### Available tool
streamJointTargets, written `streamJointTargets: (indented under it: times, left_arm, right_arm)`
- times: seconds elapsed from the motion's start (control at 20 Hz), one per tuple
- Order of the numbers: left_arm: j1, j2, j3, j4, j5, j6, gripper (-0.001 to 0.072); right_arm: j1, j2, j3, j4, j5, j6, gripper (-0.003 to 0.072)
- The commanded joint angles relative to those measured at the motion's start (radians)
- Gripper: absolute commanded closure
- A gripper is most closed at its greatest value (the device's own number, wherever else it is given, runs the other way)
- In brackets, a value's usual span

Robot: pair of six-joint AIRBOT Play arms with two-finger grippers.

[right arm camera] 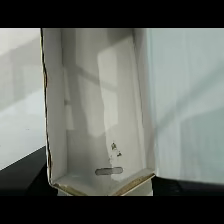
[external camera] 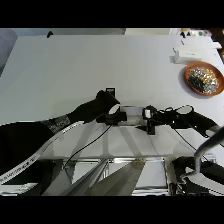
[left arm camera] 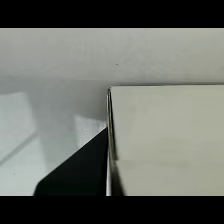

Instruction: Fold the box and place the chain.

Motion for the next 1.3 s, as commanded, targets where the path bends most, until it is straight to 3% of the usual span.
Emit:
streamJointTargets:
  times: [0.0, 0.05, 0.1, 0.25, 0.4, 0.6, 0.65, 0.7, 0.75, 0.95, 1.0, 1.1, 1.25]
  left_arm:
    - [0.013, 0.031, 0.002, 0.002, -0.004, 0.010, 0.0500]
    - [0.015, 0.040, 0.002, 0.002, -0.006, 0.028, 0.0397]
    - [0.019, 0.049, 0.002, 0.002, -0.006, 0.050, 0.0376]
    - [0.032, 0.081, 0.002, -0.006, -0.011, 0.121, 0.0376]
    - [0.074, 0.154, 0.002, -0.056, -0.004, 0.380, 0.0377]
    - [0.130, 0.293, -0.008, -0.137, -0.120, 0.774, 0.0374]
    - [0.145, 0.333, -0.023, -0.143, -0.121, 0.881, 0.0304]
    - [0.160, 0.377, -0.053, -0.157, -0.105, 1.001, 0.0178]
    - [0.183, 0.426, -0.100, -0.190, -0.077, 1.155, 0.0115]
    - [0.316, 0.591, -0.365, -0.503, 0.053, 1.983, 0.0106]
    - [0.351, 0.601, -0.433, -0.594, 0.080, 2.197, 0.0063]
    - [0.409, 0.572, -0.546, -0.742, 0.111, 2.568, 0.0065]
    - [0.436, 0.436, -0.585, -0.870, 0.141, 2.746, 0.0064]
  right_arm:
    - [-0.001, 0.001, 0.001, -0.005, 0.001, 0.000, 0.0270]
    - [-0.001, 0.001, 0.001, -0.005, 0.001, 0.000, 0.0270]
    - [-0.001, 0.001, 0.001, -0.005, 0.001, 0.000, 0.0270]
    - [-0.001, 0.001, 0.001, -0.005, 0.001, 0.000, 0.0270]
    - [-0.001, 0.001, 0.001, -0.005, 0.001, 0.000, 0.0270]
    - [-0.001, 0.001, 0.001, -0.005, 0.001, 0.000, 0.0270]
    - [-0.001, 0.001, 0.001, -0.005, 0.001, 0.000, 0.0270]
    - [-0.001, 0.001, 0.001, -0.005, 0.001, 0.000, 0.0270]
    - [-0.001, 0.001, 0.001, -0.005, 0.001, 0.000, 0.0270]
    - [-0.001, 0.001, 0.001, -0.005, 0.001, 0.000, 0.0270]
    - [-0.001, 0.001, 0.001, -0.005, 0.001, 0.000, 0.0270]
    - [-0.001, 0.001, 0.001, -0.005, 0.001, 0.000, 0.0270]
    - [-0.001, 0.001, 0.001, -0.005, 0.001, 0.000, 0.0270]
